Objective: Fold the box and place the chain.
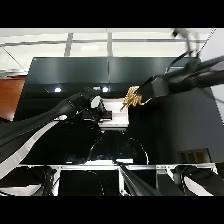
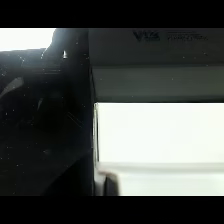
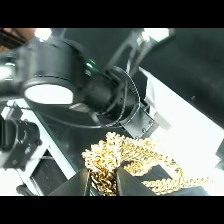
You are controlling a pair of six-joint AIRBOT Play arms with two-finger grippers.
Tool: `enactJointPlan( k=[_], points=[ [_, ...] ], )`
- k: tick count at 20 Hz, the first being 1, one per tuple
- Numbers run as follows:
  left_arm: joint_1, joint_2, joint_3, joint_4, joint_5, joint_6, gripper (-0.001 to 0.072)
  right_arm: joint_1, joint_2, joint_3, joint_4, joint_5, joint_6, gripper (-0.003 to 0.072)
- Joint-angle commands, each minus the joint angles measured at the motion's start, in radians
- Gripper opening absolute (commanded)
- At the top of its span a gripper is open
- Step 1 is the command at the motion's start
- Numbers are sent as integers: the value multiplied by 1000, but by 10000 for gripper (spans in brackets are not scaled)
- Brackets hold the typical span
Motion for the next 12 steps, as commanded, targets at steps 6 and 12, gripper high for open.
enactJointPlan(
  k=[6,12],
  points=[
    [1,0,0,0,0,0,28,98,-53,-294,97,-314,-3,14],
    [1,0,0,0,0,0,28,135,-141,-301,83,-392,9,256]
  ],
)
